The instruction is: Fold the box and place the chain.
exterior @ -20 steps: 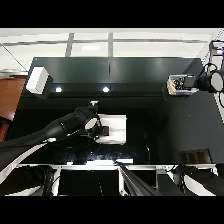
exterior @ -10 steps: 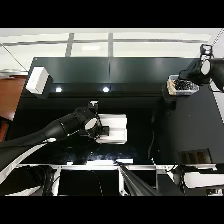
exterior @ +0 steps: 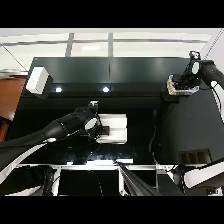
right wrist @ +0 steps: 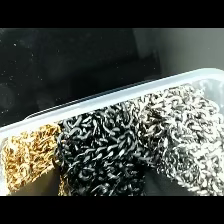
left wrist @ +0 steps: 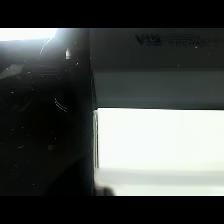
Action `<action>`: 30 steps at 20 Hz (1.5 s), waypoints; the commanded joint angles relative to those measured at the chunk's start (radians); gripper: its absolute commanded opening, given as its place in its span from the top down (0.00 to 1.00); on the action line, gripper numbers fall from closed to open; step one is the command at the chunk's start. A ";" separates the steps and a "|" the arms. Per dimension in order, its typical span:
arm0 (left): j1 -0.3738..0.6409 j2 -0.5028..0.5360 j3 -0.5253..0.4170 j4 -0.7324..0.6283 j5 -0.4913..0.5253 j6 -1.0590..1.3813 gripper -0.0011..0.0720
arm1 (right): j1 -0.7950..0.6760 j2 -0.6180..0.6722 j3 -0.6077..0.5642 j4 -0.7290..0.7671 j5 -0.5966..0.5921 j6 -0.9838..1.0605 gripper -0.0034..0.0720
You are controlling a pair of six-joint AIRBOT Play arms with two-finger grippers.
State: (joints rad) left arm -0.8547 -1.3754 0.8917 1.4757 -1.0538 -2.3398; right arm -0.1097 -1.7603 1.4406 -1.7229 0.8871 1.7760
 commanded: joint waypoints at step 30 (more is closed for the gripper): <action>0.000 -0.001 0.000 -0.016 0.003 0.001 0.95 | 0.043 0.682 0.146 0.503 0.526 -0.412 0.93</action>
State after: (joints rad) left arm -0.8543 -1.3754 0.8917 1.4590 -1.0504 -2.3390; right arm -0.1043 -1.1614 1.5860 -1.3151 1.2922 1.4372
